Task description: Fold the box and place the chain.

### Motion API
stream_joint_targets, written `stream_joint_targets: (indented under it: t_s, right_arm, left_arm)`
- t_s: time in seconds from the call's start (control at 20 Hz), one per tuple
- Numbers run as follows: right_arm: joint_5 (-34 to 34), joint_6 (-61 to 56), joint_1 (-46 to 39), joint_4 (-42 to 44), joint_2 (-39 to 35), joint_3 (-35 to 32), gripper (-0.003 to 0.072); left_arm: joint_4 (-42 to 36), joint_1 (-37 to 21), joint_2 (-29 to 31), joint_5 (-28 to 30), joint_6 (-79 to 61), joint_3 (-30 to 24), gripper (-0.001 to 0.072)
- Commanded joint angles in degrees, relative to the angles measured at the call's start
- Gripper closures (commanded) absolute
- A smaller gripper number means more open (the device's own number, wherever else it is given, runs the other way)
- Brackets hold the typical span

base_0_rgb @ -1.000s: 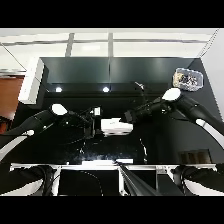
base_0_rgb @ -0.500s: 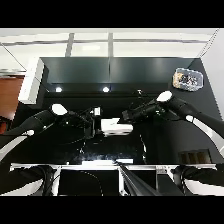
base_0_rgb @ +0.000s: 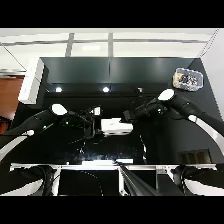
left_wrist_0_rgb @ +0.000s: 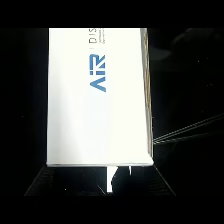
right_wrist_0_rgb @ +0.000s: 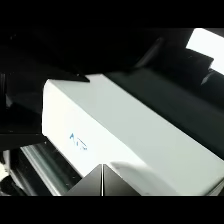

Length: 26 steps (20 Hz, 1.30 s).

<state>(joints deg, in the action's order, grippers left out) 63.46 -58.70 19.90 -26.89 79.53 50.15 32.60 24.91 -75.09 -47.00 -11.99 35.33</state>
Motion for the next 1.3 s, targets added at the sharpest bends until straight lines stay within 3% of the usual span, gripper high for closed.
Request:
stream_joint_targets:
  t_s: [0.0, 0.05, 0.1, 0.15, 0.2, 0.45, 0.65, 0.9, 1.1, 1.25]
  right_arm:
    - [7.32, 0.17, -3.26, 1.29, -8.07, 2.23, 0.0678]
    - [8.9, 0.0, -5.55, 1.29, -11.72, 2.47, 0.0678]
    - [10.1, -0.59, -8.02, 1.07, -15.19, 2.51, 0.0678]
    - [11.3, -1.68, -10.88, 0.13, -18.91, 2.51, 0.0678]
    - [12.17, -3.15, -13.49, -1.68, -22.18, 2.51, 0.0678]
    - [17.88, -7.56, -25.81, -13.03, -34.38, 2.51, 0.0677]
    - [17.53, -7.74, -30.62, -15.43, -35.87, 2.47, 0.0677]
    - [13.16, -7.74, -30.91, -15.39, -35.85, 2.21, 0.0677]
    - [12.98, -7.74, -30.91, -15.39, -35.82, 2.21, 0.0677]
    - [13.09, -7.74, -30.91, -15.39, -35.82, 2.21, 0.0677]
  left_arm:
    - [-0.24, -0.02, 0.02, 0.37, 0.0, -0.02, 0.0228]
    - [-0.22, -0.02, 0.04, 0.35, 0.04, 0.0, 0.0226]
    - [-0.11, -0.04, 0.22, 0.24, 0.07, 0.0, 0.0176]
    - [0.09, -0.04, 0.57, 0.22, 0.09, 0.0, 0.006]
    - [0.24, -0.13, 1.27, 0.26, 0.48, 0.0, -0.0006]
    - [6.1, -1.92, 10.6, -2.45, 11.8, 0.17, -0.0006]
    - [7.91, 0.37, 15.52, -5.97, 22.91, 2.47, -0.0005]
    - [7.43, 8.35, 6.78, 3.43, 28.79, 8.7, 0.0]
    - [7.41, 10.58, -1.95, 2.58, 28.79, 14.84, -0.0001]
    - [7.1, 11.56, -5.25, -0.66, 28.79, 17.55, -0.0001]
